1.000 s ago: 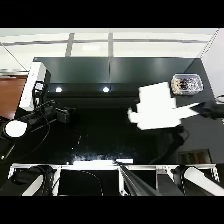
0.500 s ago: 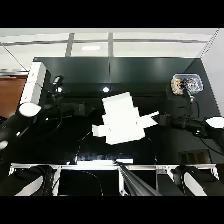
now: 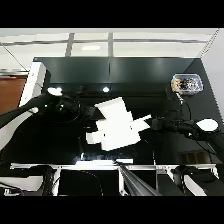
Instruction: Fold the box and place the chain.
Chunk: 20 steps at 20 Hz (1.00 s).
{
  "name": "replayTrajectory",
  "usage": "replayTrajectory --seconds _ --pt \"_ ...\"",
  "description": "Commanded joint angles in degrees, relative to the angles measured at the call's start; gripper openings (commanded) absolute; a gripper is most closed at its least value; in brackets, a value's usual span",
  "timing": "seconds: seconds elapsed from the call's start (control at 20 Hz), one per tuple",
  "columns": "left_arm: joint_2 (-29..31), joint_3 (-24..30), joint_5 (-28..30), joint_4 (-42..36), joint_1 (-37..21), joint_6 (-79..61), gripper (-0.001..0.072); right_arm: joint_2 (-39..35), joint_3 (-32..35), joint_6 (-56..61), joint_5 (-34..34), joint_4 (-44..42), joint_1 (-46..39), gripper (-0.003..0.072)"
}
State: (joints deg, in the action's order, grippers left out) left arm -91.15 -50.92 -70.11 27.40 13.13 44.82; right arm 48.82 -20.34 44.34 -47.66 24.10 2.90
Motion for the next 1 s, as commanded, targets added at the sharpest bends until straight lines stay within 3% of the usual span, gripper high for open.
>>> replayTrajectory --seconds 0.0,0.1,0.25,0.35,0.5,0.55,0.6,0.65,0.7,0.85,0.95 --pt "-5.7 -2.5 -9.2 0.2 1.7 -5.8 0.061 0.0 0.1 0.0 0.4 -0.1 0.4 0.0011" --pt "-5.7 -2.6 -9.4 0.2 3.2 -9.7 0.0594 0.0 0.1 0.0 0.4 0.0 0.4 0.0011" --pt "-5.7 -2.7 -8.1 0.2 3.9 -13.0 0.0378 0.0 0.1 0.0 0.4 0.0 0.4 0.0011" --pt "-5.7 -2.7 -7.7 0.2 3.7 -14.4 0.0176 0.0 0.1 0.0 0.4 0.0 0.4 0.0012" --pt "-5.7 -2.7 -8.9 0.2 3.8 -17.3 0.003 0.0 0.1 0.0 0.4 1.3 0.4 0.0014" --pt "-5.7 -2.7 -9.0 0.2 3.8 -17.6 0.0029 0.0 0.0 0.1 0.4 2.5 0.4 0.0018" --pt "-5.6 -2.7 -9.0 0.2 3.8 -17.7 0.0028 -0.1 -0.1 0.2 0.4 4.2 0.1 0.0171" --pt "-5.4 -2.7 -8.9 0.5 3.8 -17.7 0.0027 -0.1 -0.9 0.8 0.1 7.3 -0.9 0.0541" --pt "-4.7 -2.6 -8.6 1.6 3.8 -17.7 0.0026 -0.1 -2.3 2.2 -1.3 11.1 -2.3 0.0655" --pt "0.2 -1.4 -7.4 3.6 5.5 -19.8 0.0023 -0.1 -10.1 -0.3 -13.7 23.6 -5.7 0.0655" --pt "5.4 1.9 0.7 2.8 8.7 -27.2 0.0023 -0.1 -13.6 -1.8 -21.6 30.5 -5.6 0.0655"
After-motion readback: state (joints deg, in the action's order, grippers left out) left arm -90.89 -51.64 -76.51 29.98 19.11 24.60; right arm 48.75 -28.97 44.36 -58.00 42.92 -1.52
